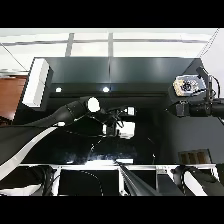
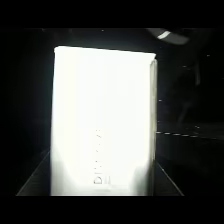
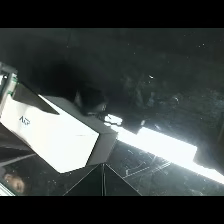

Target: Fold the box and place the chain.

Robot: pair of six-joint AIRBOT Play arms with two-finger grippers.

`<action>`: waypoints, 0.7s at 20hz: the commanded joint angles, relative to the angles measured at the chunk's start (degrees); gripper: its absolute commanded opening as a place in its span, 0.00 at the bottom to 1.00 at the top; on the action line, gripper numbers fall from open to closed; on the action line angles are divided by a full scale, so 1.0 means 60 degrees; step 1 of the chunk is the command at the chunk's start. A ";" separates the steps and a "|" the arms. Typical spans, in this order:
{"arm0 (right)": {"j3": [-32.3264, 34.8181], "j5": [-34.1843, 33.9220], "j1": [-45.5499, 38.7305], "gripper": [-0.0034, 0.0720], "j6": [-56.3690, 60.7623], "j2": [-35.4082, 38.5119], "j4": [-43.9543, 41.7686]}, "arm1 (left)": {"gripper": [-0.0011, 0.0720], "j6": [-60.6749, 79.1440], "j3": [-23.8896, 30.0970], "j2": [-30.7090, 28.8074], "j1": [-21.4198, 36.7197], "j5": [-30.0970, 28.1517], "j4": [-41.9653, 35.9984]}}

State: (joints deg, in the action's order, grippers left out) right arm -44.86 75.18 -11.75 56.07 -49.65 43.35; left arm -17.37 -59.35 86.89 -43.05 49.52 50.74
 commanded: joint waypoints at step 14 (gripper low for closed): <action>0.0000 -0.0138 -0.0004 0.06 -0.0069 0.0007 0.0044 | 0.40 -0.6787 -0.0073 -0.1126 0.2641 0.2943 0.3381</action>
State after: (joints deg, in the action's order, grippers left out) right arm -44.86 74.39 -11.75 55.90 -49.65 43.62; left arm -45.23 -60.47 83.02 -33.98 59.44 65.80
